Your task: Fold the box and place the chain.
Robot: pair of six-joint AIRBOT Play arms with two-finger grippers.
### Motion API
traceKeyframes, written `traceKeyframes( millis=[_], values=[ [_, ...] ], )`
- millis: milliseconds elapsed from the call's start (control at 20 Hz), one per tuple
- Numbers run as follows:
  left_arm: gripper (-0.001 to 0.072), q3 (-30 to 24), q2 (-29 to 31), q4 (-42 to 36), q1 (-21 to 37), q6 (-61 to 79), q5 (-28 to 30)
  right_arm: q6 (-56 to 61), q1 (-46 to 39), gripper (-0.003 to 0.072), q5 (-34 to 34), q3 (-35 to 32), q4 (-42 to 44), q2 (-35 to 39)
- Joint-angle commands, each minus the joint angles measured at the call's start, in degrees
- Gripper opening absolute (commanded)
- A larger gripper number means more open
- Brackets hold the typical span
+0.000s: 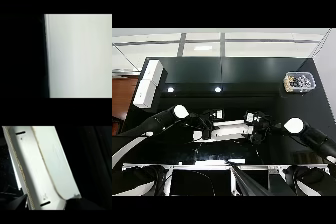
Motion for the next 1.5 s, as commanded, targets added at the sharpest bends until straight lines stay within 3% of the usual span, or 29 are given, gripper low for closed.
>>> traceKeyframes(
  millis=[0,250,750,1450],
  values=[
    [0.0031,0.02,-0.02,0.02,-0.04,0.02,-0.11,-5.29,-0.39,0.0705,2.12,0.22,5.46,-2.23],
    [0.0031,0.02,-0.02,0.04,-0.02,0.02,0.13,-10.49,-0.42,0.0705,5.46,-1.46,5.6,-5.11],
    [0.0031,0.02,-0.02,0.02,-0.02,0.02,0.09,-15.21,-0.39,0.0704,4.0,-2.32,6.62,-9.73],
    [0.0031,0.02,-0.02,0.02,-0.02,0.02,0.09,-13.97,-0.37,0.0704,2.08,-2.32,6.56,-9.86]
  ],
)
